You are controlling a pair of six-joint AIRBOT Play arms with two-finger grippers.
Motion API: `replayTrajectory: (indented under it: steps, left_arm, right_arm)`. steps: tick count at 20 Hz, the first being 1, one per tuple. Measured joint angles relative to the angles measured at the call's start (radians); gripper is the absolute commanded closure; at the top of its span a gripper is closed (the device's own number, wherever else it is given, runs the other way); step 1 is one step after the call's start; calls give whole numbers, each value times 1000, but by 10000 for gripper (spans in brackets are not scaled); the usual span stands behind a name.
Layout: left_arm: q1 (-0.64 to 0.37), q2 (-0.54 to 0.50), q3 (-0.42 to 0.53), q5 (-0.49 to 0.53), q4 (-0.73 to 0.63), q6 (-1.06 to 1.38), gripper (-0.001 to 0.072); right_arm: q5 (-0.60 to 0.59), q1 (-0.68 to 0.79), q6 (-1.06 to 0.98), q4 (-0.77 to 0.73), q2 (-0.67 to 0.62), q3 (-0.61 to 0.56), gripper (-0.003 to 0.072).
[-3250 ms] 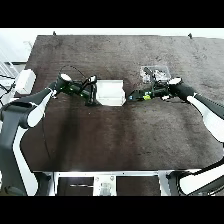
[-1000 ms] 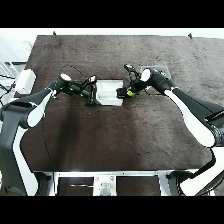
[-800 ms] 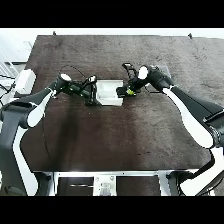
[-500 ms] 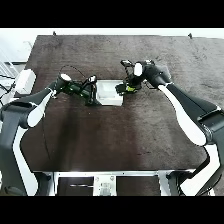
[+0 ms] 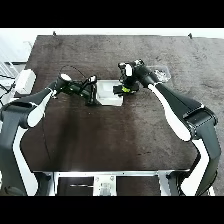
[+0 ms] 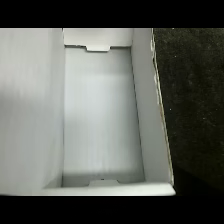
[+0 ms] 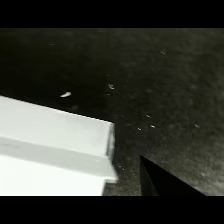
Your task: Fold the box and place the chain.
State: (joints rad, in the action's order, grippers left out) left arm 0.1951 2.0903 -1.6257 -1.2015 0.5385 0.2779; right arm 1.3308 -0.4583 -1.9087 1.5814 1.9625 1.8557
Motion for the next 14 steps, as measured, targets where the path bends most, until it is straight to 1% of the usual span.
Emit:
replayTrajectory:
  steps: [1, 5, 7, 9, 10, 11, 14]
  left_arm:
    - [0, 0, 0, 0, 0, 0, 238]
    - [0, 0, 0, 1, 0, 0, 238]
    - [0, 0, 0, 2, 0, 0, 238]
    - [1, 0, 0, 5, 0, 0, 238]
    - [1, 0, 0, 5, 0, 0, 238]
    - [0, 0, 0, 6, -1, 0, 238]
    - [0, 0, 0, 6, -1, 0, 238]
  right_arm:
    - [6, -3, -19, 10, 4, 2, 318]
    - [19, -18, -92, 42, 9, 6, 322]
    - [20, -24, -124, 50, 10, 7, 407]
    - [21, -30, -154, 56, 10, 7, 425]
    - [21, -29, -168, 56, 10, 7, 479]
    - [21, -30, -179, 55, 11, 7, 492]
    - [21, -32, -212, 58, 11, 7, 490]
